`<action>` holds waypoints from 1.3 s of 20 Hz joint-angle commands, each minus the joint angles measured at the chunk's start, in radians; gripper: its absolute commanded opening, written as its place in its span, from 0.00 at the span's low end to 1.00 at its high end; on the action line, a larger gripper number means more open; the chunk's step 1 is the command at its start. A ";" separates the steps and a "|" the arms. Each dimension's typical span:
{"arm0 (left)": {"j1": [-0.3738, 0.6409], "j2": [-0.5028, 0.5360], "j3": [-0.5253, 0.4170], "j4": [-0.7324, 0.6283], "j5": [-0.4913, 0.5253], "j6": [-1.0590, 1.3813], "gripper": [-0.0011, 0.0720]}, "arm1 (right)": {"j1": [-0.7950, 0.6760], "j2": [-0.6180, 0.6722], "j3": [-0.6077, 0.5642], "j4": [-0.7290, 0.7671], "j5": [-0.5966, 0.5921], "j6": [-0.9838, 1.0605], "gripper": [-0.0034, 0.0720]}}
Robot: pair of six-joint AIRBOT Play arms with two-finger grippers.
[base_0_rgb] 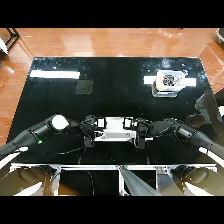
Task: Fold the box and place the chain.
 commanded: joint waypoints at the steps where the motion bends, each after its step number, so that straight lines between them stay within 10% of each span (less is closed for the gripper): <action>1: -0.001 -0.012 0.001 -0.036 0.018 0.002 0.34 | 0.000 0.000 0.000 0.000 0.000 0.000 0.29; 10: -0.015 -0.013 0.000 -0.071 0.002 0.002 0.39 | 0.000 0.000 0.000 0.000 0.002 0.000 0.29; 12: -0.015 -0.013 0.000 -0.075 0.002 0.001 0.57 | 0.000 0.000 0.000 0.000 0.002 0.000 0.29; 18: -0.015 -0.013 0.000 -0.075 0.001 0.002 0.56 | 0.000 0.000 0.000 0.000 0.002 0.000 0.29; 22: -0.015 -0.013 0.000 -0.075 -0.003 0.002 0.34 | 0.000 0.000 0.000 0.000 0.002 0.000 0.29; 26: -0.015 -0.013 0.000 -0.074 0.001 0.002 0.62 | 0.000 0.000 0.000 0.000 0.003 0.000 0.29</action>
